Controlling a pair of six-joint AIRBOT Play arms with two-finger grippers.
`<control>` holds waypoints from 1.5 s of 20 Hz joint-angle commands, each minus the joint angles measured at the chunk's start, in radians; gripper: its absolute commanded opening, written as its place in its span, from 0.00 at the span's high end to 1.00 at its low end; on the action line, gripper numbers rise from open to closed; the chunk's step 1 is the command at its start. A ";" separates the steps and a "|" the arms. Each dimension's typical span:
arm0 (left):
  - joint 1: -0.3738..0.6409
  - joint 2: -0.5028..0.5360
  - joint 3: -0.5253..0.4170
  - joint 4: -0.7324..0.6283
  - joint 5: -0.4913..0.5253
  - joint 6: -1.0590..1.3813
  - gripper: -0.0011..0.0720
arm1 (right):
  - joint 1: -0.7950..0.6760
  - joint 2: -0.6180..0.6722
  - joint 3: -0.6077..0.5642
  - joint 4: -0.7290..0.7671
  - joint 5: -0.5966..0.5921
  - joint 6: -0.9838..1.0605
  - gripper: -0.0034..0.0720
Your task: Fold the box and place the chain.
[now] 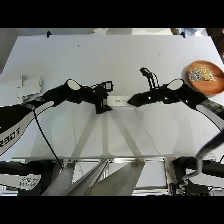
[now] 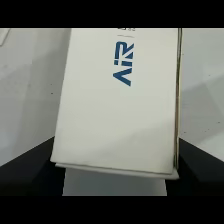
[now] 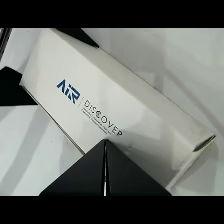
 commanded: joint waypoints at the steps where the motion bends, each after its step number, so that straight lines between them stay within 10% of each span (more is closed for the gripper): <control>1: 0.000 0.000 0.001 -0.003 0.013 -0.003 0.66 | -0.010 0.088 0.006 0.027 -0.015 0.021 0.94; 9: 0.000 0.000 0.001 -0.003 0.013 -0.003 0.66 | -0.117 0.374 0.068 0.012 -0.024 0.027 0.94; 16: 0.002 0.000 0.001 -0.003 0.018 -0.003 0.66 | -0.227 0.427 0.114 -0.647 -0.109 0.492 0.94; 23: 0.000 0.000 0.001 -0.004 -0.009 -0.002 0.66 | -0.227 0.427 0.114 -0.682 -0.131 0.483 0.94; 26: -0.002 0.007 0.001 -0.004 -0.010 0.000 0.97 | -0.227 0.428 0.114 -0.681 -0.138 0.483 0.94; 30: 0.003 0.084 0.001 -0.011 0.004 -0.024 0.97 | -0.227 0.427 0.114 -0.681 -0.150 0.483 0.94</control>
